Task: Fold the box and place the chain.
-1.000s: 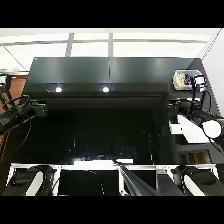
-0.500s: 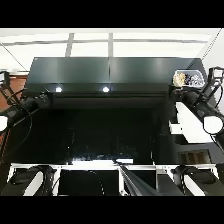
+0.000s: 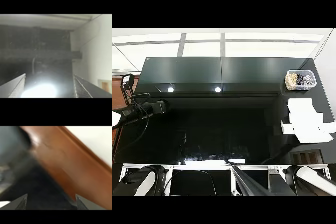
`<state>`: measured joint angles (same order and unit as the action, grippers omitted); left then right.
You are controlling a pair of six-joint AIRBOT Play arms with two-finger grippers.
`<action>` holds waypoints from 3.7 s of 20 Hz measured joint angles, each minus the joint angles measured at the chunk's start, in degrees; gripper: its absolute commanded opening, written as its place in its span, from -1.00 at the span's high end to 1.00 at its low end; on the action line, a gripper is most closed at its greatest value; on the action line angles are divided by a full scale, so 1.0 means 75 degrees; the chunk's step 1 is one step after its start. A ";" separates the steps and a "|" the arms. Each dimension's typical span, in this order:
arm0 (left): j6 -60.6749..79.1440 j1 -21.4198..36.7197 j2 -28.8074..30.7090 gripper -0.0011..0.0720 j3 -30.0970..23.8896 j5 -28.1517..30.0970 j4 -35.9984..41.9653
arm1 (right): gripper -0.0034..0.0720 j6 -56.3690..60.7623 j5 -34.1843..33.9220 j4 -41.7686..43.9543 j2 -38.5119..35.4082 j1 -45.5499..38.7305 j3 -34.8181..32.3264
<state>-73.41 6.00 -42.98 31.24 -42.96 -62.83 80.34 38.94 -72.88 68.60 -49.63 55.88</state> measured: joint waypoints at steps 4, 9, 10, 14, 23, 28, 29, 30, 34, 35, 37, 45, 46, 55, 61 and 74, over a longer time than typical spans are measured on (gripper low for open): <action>-0.0291 0.0000 -0.0006 -0.99 0.0038 -0.0163 -0.0513 | -1.00 -0.1658 0.1932 0.0219 0.1250 -0.1128 0.0851; -0.0417 0.0000 -0.0006 -0.99 0.0044 -0.0157 -0.0839 | -1.00 -0.3975 0.2876 0.0297 0.1923 -0.0941 0.1128; -0.0417 0.0000 -0.0006 -0.99 0.0044 -0.0152 -0.0874 | -1.00 -0.4307 0.3042 0.0254 0.2037 -0.0871 0.1145; -0.0446 0.0000 -0.0015 -0.99 0.0044 -0.0119 -0.0941 | -1.00 -0.5021 0.3366 -0.0017 0.2363 -0.0749 0.1183; -0.0446 0.0000 -0.0015 -0.99 0.0044 -0.0079 -0.1003 | 0.88 -0.5281 0.4389 0.0006 0.2317 -0.0705 0.1192; -0.0446 0.0000 -0.0020 -0.98 0.0044 -0.0137 -0.1032 | 0.88 -0.5199 0.4686 0.1160 0.1580 -0.0484 0.0854; -0.0446 0.0000 -0.0020 -0.98 0.0044 -0.0166 -0.1035 | 0.88 -0.5158 0.4695 0.1227 0.1355 -0.0326 0.0653; -0.0446 0.0000 -0.0020 -0.98 0.0044 -0.0175 -0.1035 | 0.88 -0.5103 0.4686 0.1285 0.1139 -0.0163 0.0428; -0.0443 0.0000 -0.0041 -0.98 0.0023 -0.0361 -0.0906 | 0.88 -0.5062 0.4488 0.2396 0.0216 0.0729 -0.0766; -0.0443 0.0000 -0.0064 -0.98 0.0020 -0.0420 -0.0781 | 0.88 -0.5126 0.4427 0.2873 0.0000 0.1061 -0.1096; -0.0434 -0.0009 -0.0184 -0.98 0.0020 -0.0583 -0.0367 | 0.88 -0.5400 0.4371 0.3844 -0.0393 0.1760 -0.1746; 0.1416 -0.0799 -0.1932 -0.96 0.0396 -0.1043 0.3450 | 0.88 -0.6385 0.2002 0.6726 -0.2014 0.5610 -0.4229; 0.1559 -0.1032 -0.2296 -0.97 0.0589 -0.1131 0.3590 | 0.88 -0.6385 0.1530 0.6872 -0.2084 0.6169 -0.4348; 0.3022 -0.2229 -0.5820 -0.87 0.2841 -0.3252 0.4762 | 0.88 -0.6274 -0.0423 0.7312 -0.2261 0.8830 -0.4628; 0.3978 -0.2573 -0.6956 -0.60 0.3631 -0.4759 0.4488 | 0.88 -0.6190 -0.0595 0.7335 -0.2267 0.9069 -0.4637; 0.4030 -0.2273 -0.7050 -0.41 0.3841 -0.4707 0.3646 | 0.88 -0.6169 -0.0784 0.7338 -0.2267 0.9107 -0.4637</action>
<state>-43.18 -11.05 -95.85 60.05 -78.26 -35.48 34.06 33.06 -17.85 51.59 18.68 21.10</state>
